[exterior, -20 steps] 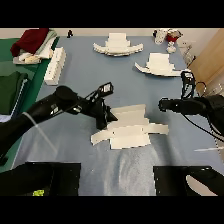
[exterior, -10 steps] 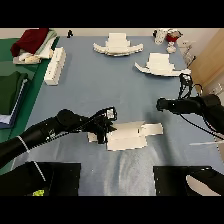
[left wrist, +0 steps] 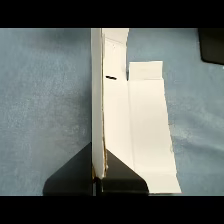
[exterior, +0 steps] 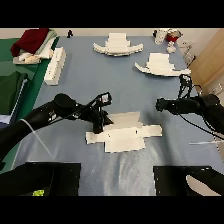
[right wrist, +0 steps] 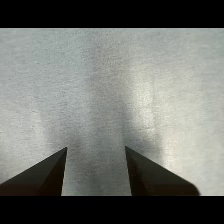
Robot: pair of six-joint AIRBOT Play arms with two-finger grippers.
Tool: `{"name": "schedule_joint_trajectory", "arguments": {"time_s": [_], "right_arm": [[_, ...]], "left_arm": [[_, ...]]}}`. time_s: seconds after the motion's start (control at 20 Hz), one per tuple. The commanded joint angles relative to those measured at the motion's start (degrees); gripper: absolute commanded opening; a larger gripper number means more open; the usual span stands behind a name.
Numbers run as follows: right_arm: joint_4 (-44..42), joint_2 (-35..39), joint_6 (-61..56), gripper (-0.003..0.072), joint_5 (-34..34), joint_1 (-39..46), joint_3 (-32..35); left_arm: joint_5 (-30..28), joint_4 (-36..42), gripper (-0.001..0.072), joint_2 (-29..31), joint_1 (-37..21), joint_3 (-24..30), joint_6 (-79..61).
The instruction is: Fold the box.
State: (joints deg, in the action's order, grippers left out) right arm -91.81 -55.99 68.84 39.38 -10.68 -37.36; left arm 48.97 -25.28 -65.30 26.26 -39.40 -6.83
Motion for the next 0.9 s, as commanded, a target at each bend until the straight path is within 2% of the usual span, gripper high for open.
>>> {"name": "schedule_joint_trajectory", "arguments": {"time_s": [0.0,0.45,0.85], "right_arm": [[-1.1,0.0,0.0,0.0583,0.1,0.0,0.0],[-1.7,0.0,0.0,0.0583,0.1,0.0,0.0],[-1.7,0.0,0.0,0.0582,1.9,0.0,0.0]], "left_arm": [[9.8,-0.1,0.0014,-5.6,-3.1,-4.4,0.0],[10.4,-0.3,0.0016,-11.0,-3.0,-4.9,0.4],[13.3,-0.4,0.0016,-11.4,-3.0,-4.9,3.7]]}}
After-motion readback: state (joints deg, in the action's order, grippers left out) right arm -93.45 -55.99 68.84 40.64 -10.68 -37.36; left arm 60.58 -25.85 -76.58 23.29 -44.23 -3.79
